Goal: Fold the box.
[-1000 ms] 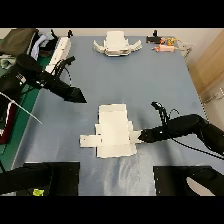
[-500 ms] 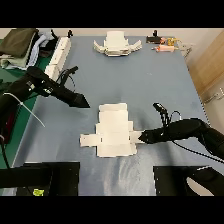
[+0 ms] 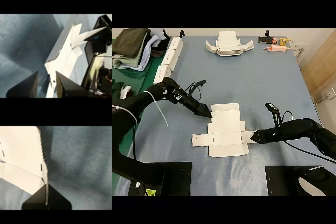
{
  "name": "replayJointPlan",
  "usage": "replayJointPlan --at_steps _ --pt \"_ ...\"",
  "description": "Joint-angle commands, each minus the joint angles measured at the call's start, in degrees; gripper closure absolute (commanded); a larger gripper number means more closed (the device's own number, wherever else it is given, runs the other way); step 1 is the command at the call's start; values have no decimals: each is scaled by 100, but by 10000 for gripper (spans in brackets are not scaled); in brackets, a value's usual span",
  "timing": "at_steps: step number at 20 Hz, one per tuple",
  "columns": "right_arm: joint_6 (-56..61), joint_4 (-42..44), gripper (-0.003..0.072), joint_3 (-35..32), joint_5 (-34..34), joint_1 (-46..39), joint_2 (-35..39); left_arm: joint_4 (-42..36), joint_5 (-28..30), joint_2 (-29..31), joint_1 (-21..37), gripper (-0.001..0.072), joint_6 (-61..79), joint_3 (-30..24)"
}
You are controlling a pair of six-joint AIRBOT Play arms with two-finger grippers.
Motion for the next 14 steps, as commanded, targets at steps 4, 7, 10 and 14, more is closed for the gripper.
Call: replayJointPlan --at_steps 4,7,10,14 --pt "2 0 685 -4 2 4 7 -273 57 -389 -319 378 525 317" --pt "2 0 685 -4 0 4 7 -262 -269 -481 -518 378 612 619" --pt "0 0 685 -4 0 4 7 -125 -540 -553 -680 378 686 645" --pt "2 0 685 -4 0 4 7 31 -581 -592 -723 604 754 645"
